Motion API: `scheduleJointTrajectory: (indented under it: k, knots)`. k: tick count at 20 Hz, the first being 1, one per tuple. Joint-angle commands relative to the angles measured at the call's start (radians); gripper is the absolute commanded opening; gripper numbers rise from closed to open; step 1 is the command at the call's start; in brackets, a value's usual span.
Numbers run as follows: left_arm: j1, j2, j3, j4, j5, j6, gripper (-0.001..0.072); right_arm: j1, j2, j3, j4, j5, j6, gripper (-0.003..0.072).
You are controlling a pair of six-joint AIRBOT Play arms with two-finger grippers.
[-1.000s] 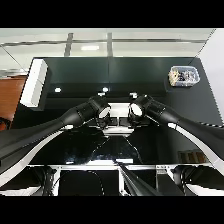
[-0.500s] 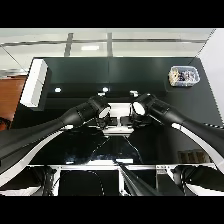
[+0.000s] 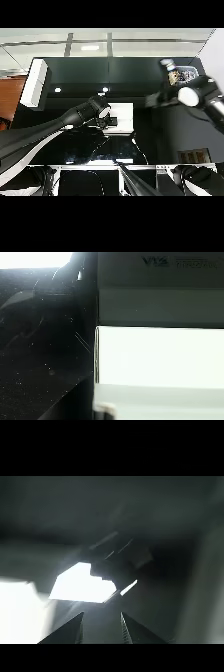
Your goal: Fold the box and place the chain.
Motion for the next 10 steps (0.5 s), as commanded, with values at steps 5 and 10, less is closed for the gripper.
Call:
scheduleJointTrajectory:
  k: [5, 10]
  knots:
    - [0.0, -0.001, 0.0, 0.0, -0.001, 0.0, 0.0028, -0.467, -0.181, -0.027, -0.167, -0.5, -0.027, 0.0705]
    - [0.0, -0.001, 0.0, 0.0, -0.004, 0.0, 0.0029, -0.651, -0.603, 0.444, 0.054, -0.273, -0.024, 0.0698]
